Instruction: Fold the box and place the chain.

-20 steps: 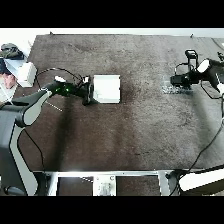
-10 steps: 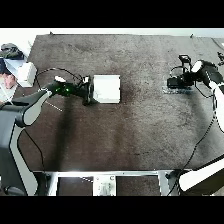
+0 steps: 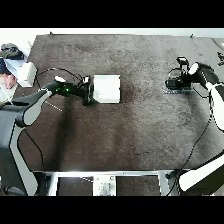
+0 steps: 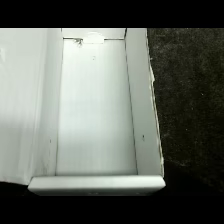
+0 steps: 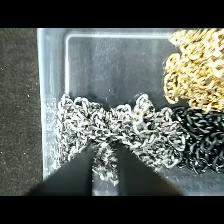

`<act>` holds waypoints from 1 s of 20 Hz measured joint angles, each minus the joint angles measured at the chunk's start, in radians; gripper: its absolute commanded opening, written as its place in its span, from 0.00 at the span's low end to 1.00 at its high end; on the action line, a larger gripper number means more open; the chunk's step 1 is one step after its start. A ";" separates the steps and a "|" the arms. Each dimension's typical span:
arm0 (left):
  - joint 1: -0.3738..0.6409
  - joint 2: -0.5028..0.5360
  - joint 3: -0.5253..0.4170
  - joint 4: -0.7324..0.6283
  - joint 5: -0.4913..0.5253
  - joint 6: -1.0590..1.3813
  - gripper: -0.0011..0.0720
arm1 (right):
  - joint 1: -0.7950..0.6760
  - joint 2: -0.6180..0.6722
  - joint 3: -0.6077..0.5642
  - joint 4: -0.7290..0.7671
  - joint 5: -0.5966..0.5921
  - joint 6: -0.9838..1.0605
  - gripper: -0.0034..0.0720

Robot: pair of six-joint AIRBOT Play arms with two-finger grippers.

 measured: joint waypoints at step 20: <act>0.000 0.000 0.000 0.000 0.000 0.000 0.39 | 0.002 0.176 -0.026 0.008 0.047 -0.019 0.61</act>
